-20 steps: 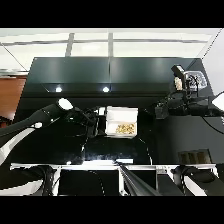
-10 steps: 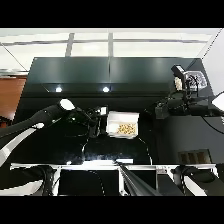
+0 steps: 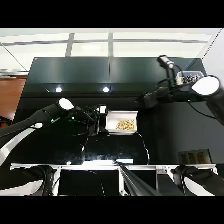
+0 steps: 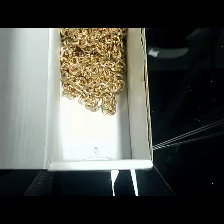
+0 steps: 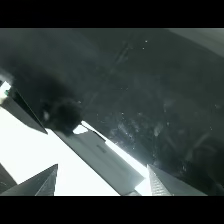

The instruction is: Fold the box and place the chain.

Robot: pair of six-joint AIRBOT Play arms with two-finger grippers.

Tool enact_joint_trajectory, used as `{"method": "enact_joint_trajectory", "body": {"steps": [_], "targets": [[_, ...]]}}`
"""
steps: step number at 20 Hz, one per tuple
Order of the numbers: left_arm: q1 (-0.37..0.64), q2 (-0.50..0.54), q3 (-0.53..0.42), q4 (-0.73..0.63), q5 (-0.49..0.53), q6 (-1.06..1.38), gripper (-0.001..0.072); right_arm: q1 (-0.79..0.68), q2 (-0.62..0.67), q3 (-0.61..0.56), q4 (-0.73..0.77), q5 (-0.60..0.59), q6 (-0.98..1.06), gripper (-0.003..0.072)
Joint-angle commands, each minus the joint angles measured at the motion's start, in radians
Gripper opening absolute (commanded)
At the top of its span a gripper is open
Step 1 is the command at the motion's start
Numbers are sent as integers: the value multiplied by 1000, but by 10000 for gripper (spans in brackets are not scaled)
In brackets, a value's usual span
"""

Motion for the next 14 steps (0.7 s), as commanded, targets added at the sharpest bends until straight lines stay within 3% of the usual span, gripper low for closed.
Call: {"method": "enact_joint_trajectory", "body": {"steps": [1,2,4,7,8,14], "targets": [[1,1,1,7,10,0,400,68,-93,32,-74,-27,-219,583],[1,1,1,6,10,0,400,79,-93,33,-102,3,-323,549],[1,1,1,6,10,0,401,80,-79,33,-96,80,-495,551],[1,1,1,6,10,0,400,86,-71,32,-71,152,-517,598],[1,1,1,7,10,0,400,88,-71,26,-47,156,-517,661],[0,1,1,6,9,0,400,88,-71,-74,49,129,-605,658]]}}
